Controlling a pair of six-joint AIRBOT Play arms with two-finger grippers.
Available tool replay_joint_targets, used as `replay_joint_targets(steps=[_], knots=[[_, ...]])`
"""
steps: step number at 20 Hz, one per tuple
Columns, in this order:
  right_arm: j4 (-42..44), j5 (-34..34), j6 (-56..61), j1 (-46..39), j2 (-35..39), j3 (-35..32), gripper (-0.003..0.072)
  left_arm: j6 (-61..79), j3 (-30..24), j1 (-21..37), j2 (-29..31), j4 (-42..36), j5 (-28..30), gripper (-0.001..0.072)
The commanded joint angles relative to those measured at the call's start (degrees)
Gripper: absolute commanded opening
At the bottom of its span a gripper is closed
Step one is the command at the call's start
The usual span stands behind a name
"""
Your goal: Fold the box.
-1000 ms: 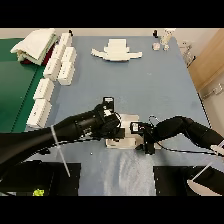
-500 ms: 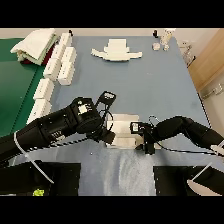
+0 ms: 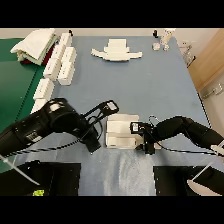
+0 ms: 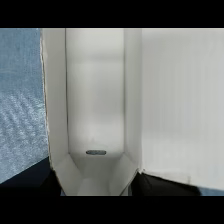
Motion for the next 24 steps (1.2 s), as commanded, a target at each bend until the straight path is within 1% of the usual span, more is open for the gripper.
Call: replay_joint_targets(steps=[1, 2, 3, 4, 6, 8, 9, 10, 11, 13, 15, 17, 19, 22, 24], knots=[[0.02, 0.04, 0.0, -0.02, 0.0, 0.04, 0.0508, 36.26, -11.54, 11.06, 9.7, -13.22, 9.18, 0.0099], [0.02, 0.02, 0.0, -0.02, 0.0, 0.04, 0.0508, 40.7, -14.43, 14.27, 11.04, -15.39, 11.08, 0.0552], [0.02, 0.02, 0.0, -0.02, 0.0, 0.04, 0.0508, 42.42, -17.22, 17.44, 11.34, -18.51, 13.27, 0.0682], [0.02, 0.02, 0.0, -0.02, 0.0, 0.04, 0.0508, 44.85, -19.45, 19.82, 10.95, -21.68, 14.88, 0.0682], [0.02, 0.02, 0.0, -0.02, 0.0, 0.04, 0.0508, 56.83, -23.45, 23.78, 9.22, -32.13, 18.49, 0.068], [0.02, 0.02, 0.0, -0.02, 0.0, 0.04, 0.0508, 75.73, -26.1, 25.27, 6.47, -42.56, 22.03, 0.0681], [0.02, 0.02, 0.0, -0.02, 0.0, 0.04, 0.0508, 83.27, -26.51, 25.33, 4.35, -46.47, 23.61, 0.0681], [0.02, 0.02, 0.0, -0.02, 0.0, 0.04, 0.0508, 87.69, -26.51, 25.33, 2.1, -48.57, 25.05, 0.068], [0.02, 0.02, 0.0, -0.04, 0.0, 0.04, 0.0508, 88.85, -26.51, 25.33, -0.31, -49.92, 26.4, 0.0681], [0.02, 0.02, 0.0, -0.02, 0.0, 0.04, 0.0508, 89.66, -26.49, 25.33, -4.79, -49.94, 28.28, 0.068], [0.02, 0.02, 0.0, -0.02, 0.0, 0.04, 0.0508, 91.89, -26.36, 25.31, -8.09, -50.62, 28.3, 0.0681], [0.02, 0.02, 0.0, -0.02, 0.0, 0.04, 0.0508, 93.74, -26.18, 25.2, -9.79, -52.78, 27.39, 0.068], [0.02, 0.02, 0.0, -0.02, 0.0, 0.04, 0.0508, 94.47, -26.14, 25.2, -10.29, -53.55, 26.71, 0.068], [0.02, 0.02, 0.0, -0.02, 0.0, 0.04, 0.0508, 94.53, -26.1, 25.16, -11.32, -54.86, 26.64, 0.0681], [0.02, 0.02, 0.0, -0.02, 0.0, 0.04, 0.0508, 94.51, -25.86, 23.93, -12.09, -55.28, 26.84, 0.0681]])
